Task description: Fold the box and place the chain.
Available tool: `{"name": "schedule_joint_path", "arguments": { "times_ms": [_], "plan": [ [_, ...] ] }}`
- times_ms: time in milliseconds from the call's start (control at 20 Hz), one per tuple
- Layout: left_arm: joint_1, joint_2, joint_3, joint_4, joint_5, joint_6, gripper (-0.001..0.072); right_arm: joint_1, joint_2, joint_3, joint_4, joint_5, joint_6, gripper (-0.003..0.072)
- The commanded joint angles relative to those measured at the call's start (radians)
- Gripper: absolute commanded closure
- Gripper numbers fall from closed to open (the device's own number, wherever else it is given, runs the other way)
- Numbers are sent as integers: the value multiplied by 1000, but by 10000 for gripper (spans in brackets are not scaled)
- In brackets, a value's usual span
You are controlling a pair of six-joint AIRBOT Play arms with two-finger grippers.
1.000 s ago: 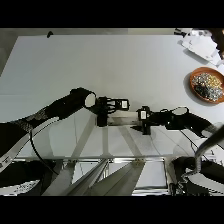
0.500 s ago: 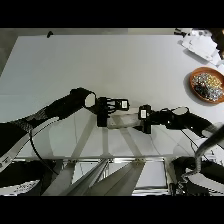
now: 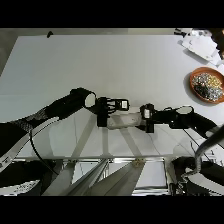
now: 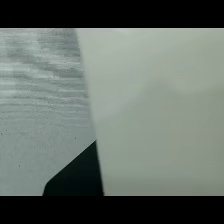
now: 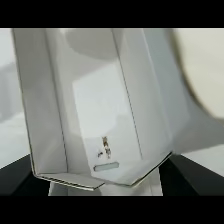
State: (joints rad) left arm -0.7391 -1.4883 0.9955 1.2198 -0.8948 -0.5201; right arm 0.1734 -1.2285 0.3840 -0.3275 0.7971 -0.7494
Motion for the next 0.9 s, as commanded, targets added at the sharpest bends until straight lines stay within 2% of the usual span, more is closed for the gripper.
{"name": "schedule_joint_path", "arguments": {
  "times_ms": [0,600,700,850],
  "plan": [
    [0,0,0,0,0,-1,697,-31,6,1,2,90,-23,15],
    [0,0,0,0,0,-1,697,-62,-4,1,-8,76,-37,41],
    [0,0,0,0,0,-1,697,-62,-4,1,-8,80,-34,148],
    [0,0,0,0,0,-1,697,-62,-16,16,-8,113,-33,144]
  ]
}}
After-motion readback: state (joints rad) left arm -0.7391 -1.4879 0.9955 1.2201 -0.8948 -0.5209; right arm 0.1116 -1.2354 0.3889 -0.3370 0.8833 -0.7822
